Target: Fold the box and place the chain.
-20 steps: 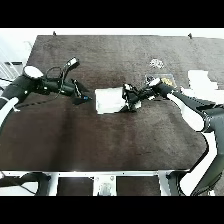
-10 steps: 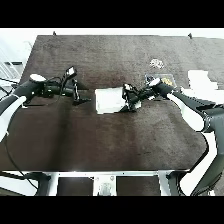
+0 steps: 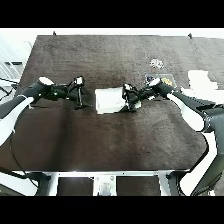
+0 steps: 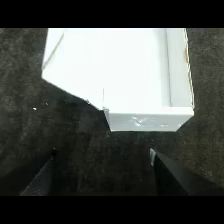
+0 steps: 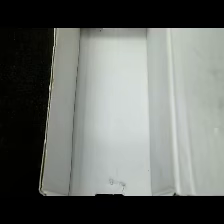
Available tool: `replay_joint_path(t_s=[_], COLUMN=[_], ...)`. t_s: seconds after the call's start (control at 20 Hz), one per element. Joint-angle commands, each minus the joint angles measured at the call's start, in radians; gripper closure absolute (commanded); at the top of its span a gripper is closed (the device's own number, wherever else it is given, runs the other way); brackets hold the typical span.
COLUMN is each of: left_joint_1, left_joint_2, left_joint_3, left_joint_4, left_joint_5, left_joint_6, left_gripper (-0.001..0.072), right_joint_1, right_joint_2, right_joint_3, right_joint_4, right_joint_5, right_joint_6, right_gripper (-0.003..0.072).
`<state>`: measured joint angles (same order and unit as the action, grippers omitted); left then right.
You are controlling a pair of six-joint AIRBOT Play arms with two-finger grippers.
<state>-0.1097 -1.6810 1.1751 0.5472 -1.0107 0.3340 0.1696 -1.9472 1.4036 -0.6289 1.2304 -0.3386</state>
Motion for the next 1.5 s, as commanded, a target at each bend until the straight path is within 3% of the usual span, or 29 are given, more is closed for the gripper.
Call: replay_joint_path(t_s=[0.0, 1.15, 1.45], left_joint_1=[-0.008, -0.07, -0.085], left_joint_2=[-0.021, -0.036, -0.074], left_joint_3=[0.003, 0.016, 0.076], left_joint_4=[0.02, 0.023, 0.033], left_joint_5=[-0.035, -0.036, -0.063], left_joint_6=[-0.049, -0.063, -0.057], left_gripper=[0.0002, 0.0002, 0.0001], right_joint_1=[0.001, 0.001, 0.001], right_joint_2=[0.0, 0.0, 0.0], right_joint_3=[0.0, 0.0, 0.0], right_joint_4=[0.0, 0.0, 0.0], right_joint_5=[0.0, 0.0, 0.0], right_joint_6=[0.0, 0.0, 0.0], right_gripper=[0.0114, 0.0114, 0.0114])
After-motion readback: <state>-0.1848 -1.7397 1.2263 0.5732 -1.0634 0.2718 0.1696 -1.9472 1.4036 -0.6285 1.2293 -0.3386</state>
